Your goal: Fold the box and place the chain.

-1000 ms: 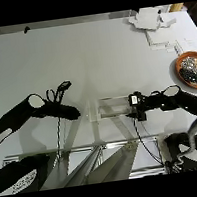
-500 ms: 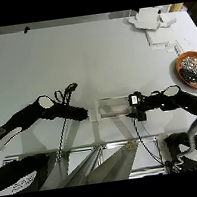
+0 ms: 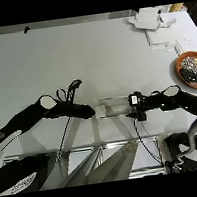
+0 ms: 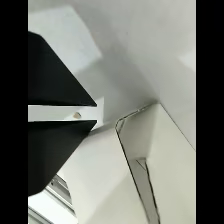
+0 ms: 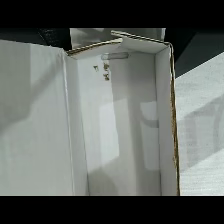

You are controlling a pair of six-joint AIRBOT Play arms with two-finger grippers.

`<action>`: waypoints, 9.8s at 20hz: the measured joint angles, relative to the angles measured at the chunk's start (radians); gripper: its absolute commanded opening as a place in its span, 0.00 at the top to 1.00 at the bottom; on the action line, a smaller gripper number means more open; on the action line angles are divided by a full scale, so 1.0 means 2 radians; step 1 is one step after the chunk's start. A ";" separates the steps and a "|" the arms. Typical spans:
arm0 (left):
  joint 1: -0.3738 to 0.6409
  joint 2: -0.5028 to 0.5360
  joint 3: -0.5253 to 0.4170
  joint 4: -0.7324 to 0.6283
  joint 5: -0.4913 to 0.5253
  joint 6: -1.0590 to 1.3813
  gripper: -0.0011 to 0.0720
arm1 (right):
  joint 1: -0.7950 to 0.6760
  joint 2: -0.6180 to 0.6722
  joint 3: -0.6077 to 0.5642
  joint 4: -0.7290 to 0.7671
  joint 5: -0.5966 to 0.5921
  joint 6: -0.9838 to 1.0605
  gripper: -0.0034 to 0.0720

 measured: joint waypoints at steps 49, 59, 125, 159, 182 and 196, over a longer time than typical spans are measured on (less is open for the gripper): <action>-0.177 -0.162 0.277 0.349 -0.131 -0.525 0.55 | 0.000 0.000 0.000 0.000 0.000 -0.001 0.37; -0.193 -0.198 0.321 0.407 -0.174 -0.640 0.71 | 0.000 0.000 0.000 0.001 -0.001 0.001 0.37; -0.029 0.100 0.117 0.400 -0.146 -0.178 0.12 | 0.000 0.000 0.000 0.000 0.000 0.000 0.37; 0.002 -0.092 0.003 -0.129 -0.013 0.769 0.03 | 0.000 0.000 0.000 0.000 0.000 0.000 0.37; -0.033 -0.101 0.004 -0.163 0.025 0.778 0.57 | 0.000 0.000 0.000 0.000 0.000 0.000 0.37; -0.034 -0.101 0.004 -0.163 0.026 0.778 0.61 | 0.000 0.000 0.000 0.000 0.000 0.000 0.37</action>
